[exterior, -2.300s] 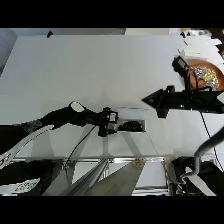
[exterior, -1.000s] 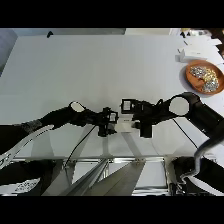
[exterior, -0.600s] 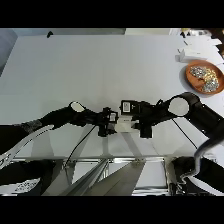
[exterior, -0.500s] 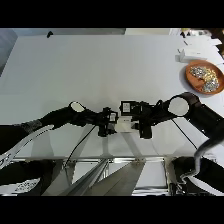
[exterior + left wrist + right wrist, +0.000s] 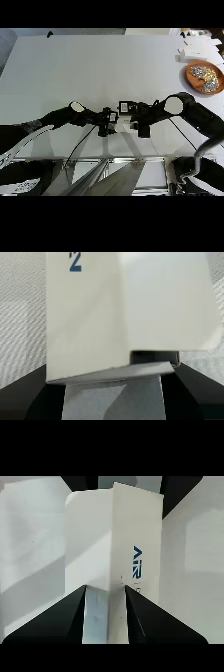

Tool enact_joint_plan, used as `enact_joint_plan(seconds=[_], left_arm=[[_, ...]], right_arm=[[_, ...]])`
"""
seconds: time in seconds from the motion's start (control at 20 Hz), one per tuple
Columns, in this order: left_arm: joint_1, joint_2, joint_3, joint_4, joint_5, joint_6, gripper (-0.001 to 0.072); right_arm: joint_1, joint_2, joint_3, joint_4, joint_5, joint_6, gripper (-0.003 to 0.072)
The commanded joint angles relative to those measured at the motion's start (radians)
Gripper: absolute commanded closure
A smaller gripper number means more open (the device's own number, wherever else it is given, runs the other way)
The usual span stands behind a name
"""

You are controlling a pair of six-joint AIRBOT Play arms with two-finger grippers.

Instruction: Fold the box and place the chain.

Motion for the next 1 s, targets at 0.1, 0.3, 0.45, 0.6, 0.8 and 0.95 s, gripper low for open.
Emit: enact_joint_plan(seconds=[0.1, 0.3, 0.45, 0.6, 0.8, 0.95], left_arm=[[0.0, 0.0, 0.0, 0.0, 0.0, 0.002, 0.0698], [0.0, 0.0, 0.0, 0.0, 0.0, 0.002, 0.0698], [0.0, 0.0, 0.0, 0.0, 0.0, 0.002, 0.0698], [0.0, 0.0, 0.0, 0.0, 0.0, 0.002, 0.0698], [0.0, 0.0, 0.0, 0.0, 0.0, 0.002, 0.0698], [0.0, 0.0, 0.0, 0.0, 0.0, 0.002, 0.0698]], right_arm=[[0.0, 0.0, 0.0, -0.013, -0.005, 0.0, 0.0516], [0.0, -0.001, 0.0, -0.013, -0.001, 0.0, 0.0606], [0.0, -0.002, 0.0, -0.013, -0.008, 0.001, 0.064], [0.0, -0.002, 0.0, -0.013, -0.008, 0.004, 0.0646], [0.0, -0.003, -0.015, -0.011, -0.009, 0.011, 0.0645], [0.0, -0.009, -0.032, -0.011, -0.012, 0.013, 0.0644]])
